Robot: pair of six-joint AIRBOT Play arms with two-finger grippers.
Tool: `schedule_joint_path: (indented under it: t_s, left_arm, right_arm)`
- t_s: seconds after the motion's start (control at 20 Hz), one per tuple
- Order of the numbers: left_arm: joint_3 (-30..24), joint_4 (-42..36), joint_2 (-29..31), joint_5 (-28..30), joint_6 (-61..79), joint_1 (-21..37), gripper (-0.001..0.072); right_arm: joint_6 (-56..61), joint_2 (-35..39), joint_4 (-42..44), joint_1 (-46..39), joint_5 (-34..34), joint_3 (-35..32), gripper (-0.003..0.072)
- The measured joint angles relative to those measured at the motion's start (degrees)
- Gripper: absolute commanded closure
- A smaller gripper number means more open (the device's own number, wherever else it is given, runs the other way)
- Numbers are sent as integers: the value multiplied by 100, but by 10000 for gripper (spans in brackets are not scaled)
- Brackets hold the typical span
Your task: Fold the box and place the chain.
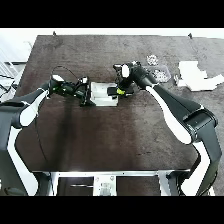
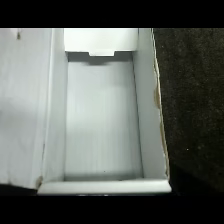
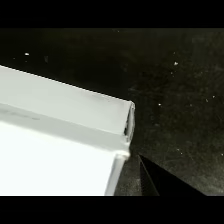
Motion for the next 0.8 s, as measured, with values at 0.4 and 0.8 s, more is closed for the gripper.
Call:
schedule_joint_path:
  t_s: [0.4,0.8]
  left_arm:
    - [0,0,0,2,-2,0,234]
    - [0,0,0,2,-2,0,234]
  right_arm:
    - [636,-216,-190,31,210,166,321]
    - [905,-339,-225,66,201,387,349]
